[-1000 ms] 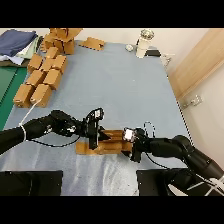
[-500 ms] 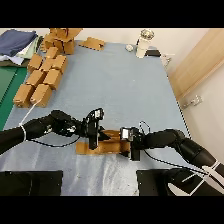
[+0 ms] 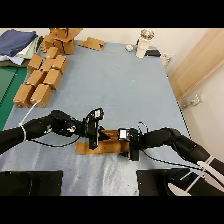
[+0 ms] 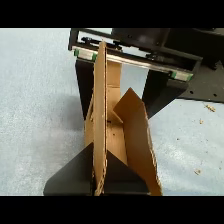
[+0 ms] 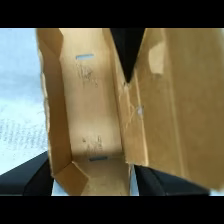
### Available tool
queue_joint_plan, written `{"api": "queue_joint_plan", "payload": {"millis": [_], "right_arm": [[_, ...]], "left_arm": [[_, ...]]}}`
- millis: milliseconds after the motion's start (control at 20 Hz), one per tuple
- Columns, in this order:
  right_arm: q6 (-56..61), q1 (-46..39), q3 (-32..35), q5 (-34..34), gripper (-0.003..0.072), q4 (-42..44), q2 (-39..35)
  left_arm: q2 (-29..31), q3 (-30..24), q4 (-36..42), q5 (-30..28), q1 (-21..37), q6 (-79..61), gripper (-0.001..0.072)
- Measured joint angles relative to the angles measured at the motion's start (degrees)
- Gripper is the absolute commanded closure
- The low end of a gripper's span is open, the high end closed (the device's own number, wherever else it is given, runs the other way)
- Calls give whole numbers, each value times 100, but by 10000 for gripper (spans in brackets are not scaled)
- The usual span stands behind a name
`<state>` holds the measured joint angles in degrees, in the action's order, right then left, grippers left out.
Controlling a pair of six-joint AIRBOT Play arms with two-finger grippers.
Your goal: Fold the box.
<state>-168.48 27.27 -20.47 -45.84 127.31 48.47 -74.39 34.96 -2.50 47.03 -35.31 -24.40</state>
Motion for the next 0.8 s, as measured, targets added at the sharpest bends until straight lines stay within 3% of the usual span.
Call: {"api": "queue_joint_plan", "payload": {"millis": [800], "right_arm": [[-63,0,-2,271,-26,-42,391]], "left_arm": [[0,0,-2,7,0,0,696]]}}
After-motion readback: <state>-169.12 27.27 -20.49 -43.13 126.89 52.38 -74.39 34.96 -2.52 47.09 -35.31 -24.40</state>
